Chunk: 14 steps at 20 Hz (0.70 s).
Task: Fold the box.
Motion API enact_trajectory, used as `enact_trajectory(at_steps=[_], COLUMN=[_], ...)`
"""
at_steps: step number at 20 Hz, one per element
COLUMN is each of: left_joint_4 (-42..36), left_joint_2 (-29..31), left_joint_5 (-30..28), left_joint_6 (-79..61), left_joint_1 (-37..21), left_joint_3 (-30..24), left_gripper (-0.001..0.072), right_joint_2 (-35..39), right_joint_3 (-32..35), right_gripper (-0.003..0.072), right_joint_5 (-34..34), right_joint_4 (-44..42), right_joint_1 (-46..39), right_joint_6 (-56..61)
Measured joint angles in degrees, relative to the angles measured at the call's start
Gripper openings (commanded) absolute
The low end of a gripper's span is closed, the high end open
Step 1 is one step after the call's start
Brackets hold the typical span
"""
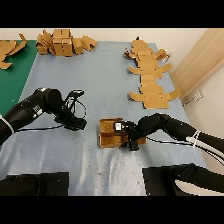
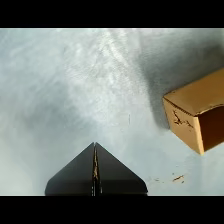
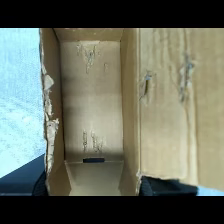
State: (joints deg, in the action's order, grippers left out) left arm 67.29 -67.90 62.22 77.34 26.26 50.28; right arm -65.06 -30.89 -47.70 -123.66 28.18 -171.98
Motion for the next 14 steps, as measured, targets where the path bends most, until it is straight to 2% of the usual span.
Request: enact_trajectory(at_steps=[2, 5, 9, 14], left_joint_4=[-5.33, -9.99, -12.59, -19.74], left_joint_2=[-2.03, -4.35, -4.42, 1.07], left_joint_5=[-3.52, -7.93, -13.86, -17.22], left_joint_6=[-14.23, -30.51, -45.86, -66.25], left_joint_1=[-3.69, -5.29, -2.1, 0.9], left_joint_3=[-1.33, -2.21, -4.0, -12.66], left_gripper=[0.0013, 0.0012, 0.0011, 0.0017], right_joint_2=[0.0, 0.0, 0.0, 0.0], right_joint_3=[0.0, 0.0, 0.0, 0.0], right_gripper=[0.0534, 0.0533, 0.0534, 0.0534], right_joint_5=[0.02, 0.04, 0.02, 0.04], right_joint_4=[0.0, 0.02, 0.02, 0.02], right_joint_1=[0.0, 0.0, 0.0, 0.0], right_joint_6=[0.0, 0.0, 0.0, 0.0])
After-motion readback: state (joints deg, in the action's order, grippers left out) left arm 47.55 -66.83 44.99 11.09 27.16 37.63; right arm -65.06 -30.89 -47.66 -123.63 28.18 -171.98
